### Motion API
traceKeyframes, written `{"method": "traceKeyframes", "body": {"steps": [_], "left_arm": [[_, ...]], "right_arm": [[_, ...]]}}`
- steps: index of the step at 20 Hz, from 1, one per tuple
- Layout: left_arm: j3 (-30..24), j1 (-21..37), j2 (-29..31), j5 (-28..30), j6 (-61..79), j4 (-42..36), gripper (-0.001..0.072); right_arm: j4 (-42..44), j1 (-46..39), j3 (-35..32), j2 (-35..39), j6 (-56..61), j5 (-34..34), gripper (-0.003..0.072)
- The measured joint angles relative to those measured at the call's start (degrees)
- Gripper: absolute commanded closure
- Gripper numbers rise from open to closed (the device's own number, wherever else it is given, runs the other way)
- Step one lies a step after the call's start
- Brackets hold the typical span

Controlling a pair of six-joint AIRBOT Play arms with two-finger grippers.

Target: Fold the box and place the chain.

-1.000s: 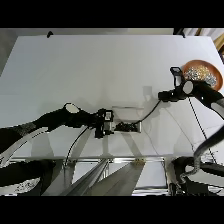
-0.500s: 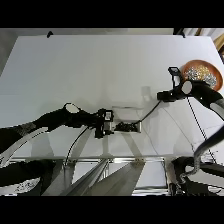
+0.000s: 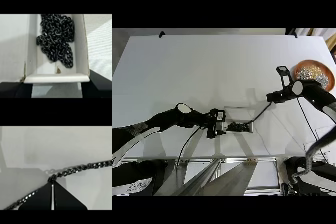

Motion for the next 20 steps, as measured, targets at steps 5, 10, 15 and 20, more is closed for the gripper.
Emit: {"method": "traceKeyframes", "body": {"steps": [5, 10, 15, 20], "left_arm": [[0.00, 0.00, 0.00, 0.00, 0.00, 0.00, 0.0436], [0.00, 0.00, 0.00, 0.00, 0.02, -0.02, 0.0436], [0.00, 0.00, 0.00, 0.00, 0.00, 0.00, 0.0436], [0.00, 0.00, 0.00, 0.00, 0.00, 0.00, 0.0436]], "right_arm": [[0.02, 3.76, 0.07, 8.09, -0.02, 4.68, 0.0673], [0.09, 9.70, 0.04, 23.23, 0.24, 12.94, 0.0673], [2.12, 18.82, 0.04, 37.31, 3.74, 16.76, 0.0673], [6.29, 26.03, 0.04, 44.13, 6.01, 17.40, 0.0673]]}}
